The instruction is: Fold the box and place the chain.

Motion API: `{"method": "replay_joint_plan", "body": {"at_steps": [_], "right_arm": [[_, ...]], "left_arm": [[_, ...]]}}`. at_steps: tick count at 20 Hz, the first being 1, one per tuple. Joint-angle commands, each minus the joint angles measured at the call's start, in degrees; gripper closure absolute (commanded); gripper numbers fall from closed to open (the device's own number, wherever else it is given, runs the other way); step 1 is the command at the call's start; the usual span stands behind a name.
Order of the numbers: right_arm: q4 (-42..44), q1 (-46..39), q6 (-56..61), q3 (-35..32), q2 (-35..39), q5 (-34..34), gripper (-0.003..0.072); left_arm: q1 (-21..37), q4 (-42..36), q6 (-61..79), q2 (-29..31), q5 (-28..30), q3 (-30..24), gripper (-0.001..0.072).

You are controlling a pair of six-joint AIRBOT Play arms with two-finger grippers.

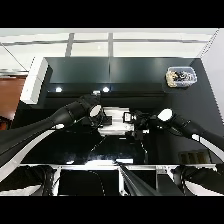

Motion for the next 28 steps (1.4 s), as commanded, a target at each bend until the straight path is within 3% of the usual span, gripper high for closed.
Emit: {"method": "replay_joint_plan", "body": {"at_steps": [1, 4, 6, 7, 13, 17, 19, 23, 25, 28], "right_arm": [[0.0, 0.0, 0.0, 0.0, 0.0, 0.1, 0.0559], [0.0, 0.0, 0.0, 0.0, 0.0, 0.1, 0.0525], [-0.5, 0.0, 0.5, 0.0, 0.0, 0.0, 0.0053], [-0.7, 0.0, 0.5, 0.0, 0.2, -0.1, 0.0004], [-8.7, -0.9, 4.5, 0.0, 6.9, 0.6, 0.0006], [-11.6, -0.8, 3.8, 0.0, 7.2, 2.3, 0.0011], [-11.6, -0.8, 3.8, 0.0, 7.2, 2.2, 0.0192], [-9.9, -0.8, 3.8, 0.0, 7.1, 2.3, 0.0214], [-8.7, -0.6, 3.8, 0.0, 7.0, 2.4, 0.0496], [-7.0, 0.9, 3.8, 0.0, 6.7, 2.0, 0.05]], "left_arm": [[0.0, -0.1, 0.1, 0.0, 0.0, 0.2, 0.0687], [0.0, -0.1, 0.1, 0.0, -0.2, 0.2, 0.0687], [0.0, -0.1, 0.1, 0.0, 0.0, 0.2, 0.0687], [0.0, -0.1, 0.1, 0.0, 0.0, 0.2, 0.0687], [0.0, -0.1, 0.1, 0.0, -0.2, 0.2, 0.0687], [0.0, 0.6, 0.7, 0.0, -1.8, 0.2, 0.0687], [0.0, 0.6, 0.7, 0.0, -1.7, 0.2, 0.0687], [0.0, 0.6, 0.7, 0.0, -1.4, 0.2, 0.0686], [0.0, 0.6, 0.7, 0.0, -1.4, 0.2, 0.0686], [0.0, 0.5, 0.7, 0.0, -1.4, 0.2, 0.0686]]}}
